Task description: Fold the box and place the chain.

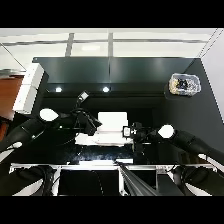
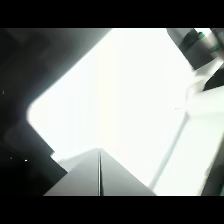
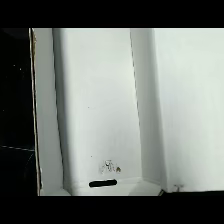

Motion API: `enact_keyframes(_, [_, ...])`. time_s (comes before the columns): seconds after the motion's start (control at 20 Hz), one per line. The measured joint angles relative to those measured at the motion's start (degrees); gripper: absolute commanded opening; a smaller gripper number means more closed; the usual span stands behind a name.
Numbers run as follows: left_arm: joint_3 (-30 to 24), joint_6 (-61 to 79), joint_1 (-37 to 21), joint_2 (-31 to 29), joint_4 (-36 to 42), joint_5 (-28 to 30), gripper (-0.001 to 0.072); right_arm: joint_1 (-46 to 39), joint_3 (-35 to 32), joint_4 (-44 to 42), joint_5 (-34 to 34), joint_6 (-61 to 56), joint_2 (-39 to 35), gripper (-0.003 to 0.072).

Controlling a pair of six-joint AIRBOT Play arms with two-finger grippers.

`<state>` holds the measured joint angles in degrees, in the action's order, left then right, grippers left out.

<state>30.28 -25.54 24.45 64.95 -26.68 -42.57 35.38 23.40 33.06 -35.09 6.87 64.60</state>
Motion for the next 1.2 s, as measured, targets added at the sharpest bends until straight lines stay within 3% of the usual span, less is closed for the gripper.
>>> enact_keyframes(0.4, [1.46, -0.04, 0.57, 2.21, -1.68, 1.86, 0.0035, 0.0, -0.02, 0.0, 0.11, -0.39, 0.0, 0.0349])
enact_keyframes(0.45, [2.14, -0.2, 0.15, 1.62, -2.03, 1.18, 0.0087, 0.0, -0.02, 0.0, 0.13, -0.42, 0.0, 0.0349])
enact_keyframes(0.5, [2.73, -0.33, -0.46, 0.79, -2.54, 0.09, 0.0261, 0.0, -0.04, -0.02, 0.17, -0.44, 0.0, 0.0349])
enact_keyframes(0.55, [3.23, -0.5, -1.33, -0.42, -3.26, -0.94, 0.0538, 0.0, -0.07, -0.04, 0.17, -0.63, 0.0, 0.0349])
enact_keyframes(0.6, [3.61, -0.76, -2.27, -1.66, -3.85, -2.12, 0.0709, 0.0, -0.07, -0.04, 0.2, -0.66, 0.0, 0.0349])
enact_keyframes(1.0, [3.87, 2.69, -9.4, -9.35, -20.57, -18.67, 0.0707, 0.0, -0.07, -0.02, 0.24, -1.05, 0.0, 0.0349])
enact_keyframes(1.2, [0.42, 11.37, -8.83, -9.99, -24.35, -19.04, 0.0702, 0.0, -0.07, -0.02, 0.2, -1.14, 0.0, 0.0349])
